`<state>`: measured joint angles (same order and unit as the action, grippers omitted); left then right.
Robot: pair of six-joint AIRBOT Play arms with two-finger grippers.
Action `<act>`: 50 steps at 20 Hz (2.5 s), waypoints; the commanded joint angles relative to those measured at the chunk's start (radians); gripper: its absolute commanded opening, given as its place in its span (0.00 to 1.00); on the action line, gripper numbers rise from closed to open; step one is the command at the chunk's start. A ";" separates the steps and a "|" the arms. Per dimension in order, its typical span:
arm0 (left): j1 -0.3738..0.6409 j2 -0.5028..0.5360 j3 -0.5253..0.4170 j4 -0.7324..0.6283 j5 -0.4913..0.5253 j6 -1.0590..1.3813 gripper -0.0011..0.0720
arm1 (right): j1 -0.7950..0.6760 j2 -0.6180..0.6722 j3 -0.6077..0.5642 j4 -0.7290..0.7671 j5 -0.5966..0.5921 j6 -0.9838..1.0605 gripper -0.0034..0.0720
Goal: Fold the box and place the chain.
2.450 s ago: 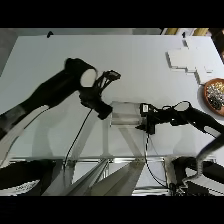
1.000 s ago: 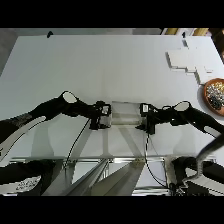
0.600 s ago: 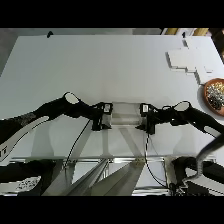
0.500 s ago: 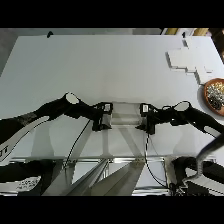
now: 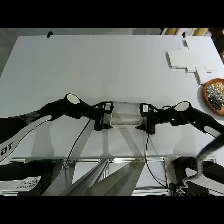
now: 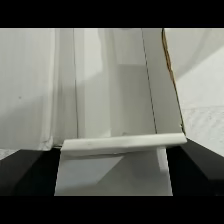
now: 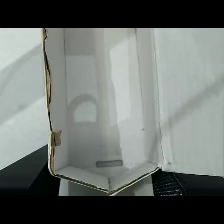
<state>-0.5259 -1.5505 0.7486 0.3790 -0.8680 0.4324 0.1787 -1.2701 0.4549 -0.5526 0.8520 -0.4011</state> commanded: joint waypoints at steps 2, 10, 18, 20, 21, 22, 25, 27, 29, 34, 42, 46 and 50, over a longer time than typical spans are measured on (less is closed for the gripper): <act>0.000 -0.010 0.003 -0.035 0.006 0.019 0.97 | 0.000 0.001 0.000 0.000 0.000 0.000 0.59; -0.027 -0.010 0.003 -0.064 0.016 0.043 0.97 | 0.000 0.001 0.000 0.000 0.000 0.000 0.59; -0.029 -0.010 0.003 -0.045 -0.010 0.059 0.21 | 0.000 0.001 0.000 0.000 0.000 0.000 0.59; -0.027 -0.010 0.002 -0.045 -0.016 0.058 0.40 | 0.000 0.001 0.000 0.000 0.000 0.000 0.59; -0.020 -0.010 0.001 -0.046 -0.028 0.058 0.53 | 0.000 0.001 0.000 0.000 0.000 0.000 0.59; -0.012 -0.009 0.000 -0.053 -0.033 0.058 0.64 | 0.000 0.001 0.000 0.000 0.000 0.000 0.59; 0.000 -0.008 -0.003 -0.057 -0.039 0.055 0.75 | 0.000 0.001 0.000 0.000 0.000 0.000 0.59; 0.011 -0.001 -0.016 -0.072 -0.047 0.060 0.82 | 0.000 0.001 0.000 0.000 0.000 0.000 0.59; 0.032 0.013 -0.038 -0.080 -0.051 0.058 0.84 | 0.000 0.001 0.000 0.000 0.000 0.000 0.59; 0.040 0.026 -0.055 -0.061 -0.057 0.058 0.91 | 0.000 0.001 0.000 0.000 0.000 0.000 0.59; 0.009 0.027 -0.054 -0.016 -0.032 0.036 0.91 | 0.000 0.001 0.000 0.000 0.000 0.000 0.59; -0.013 0.021 -0.043 -0.004 0.019 -0.018 0.91 | 0.000 0.001 0.000 0.000 0.000 0.000 0.59; -0.011 0.019 -0.040 -0.005 0.019 -0.033 0.91 | 0.000 0.001 0.000 0.000 0.000 0.000 0.59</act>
<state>-0.5343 -1.5303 0.7055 0.3748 -0.8642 0.4160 0.1791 -1.2701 0.4549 -0.5522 0.8528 -0.4004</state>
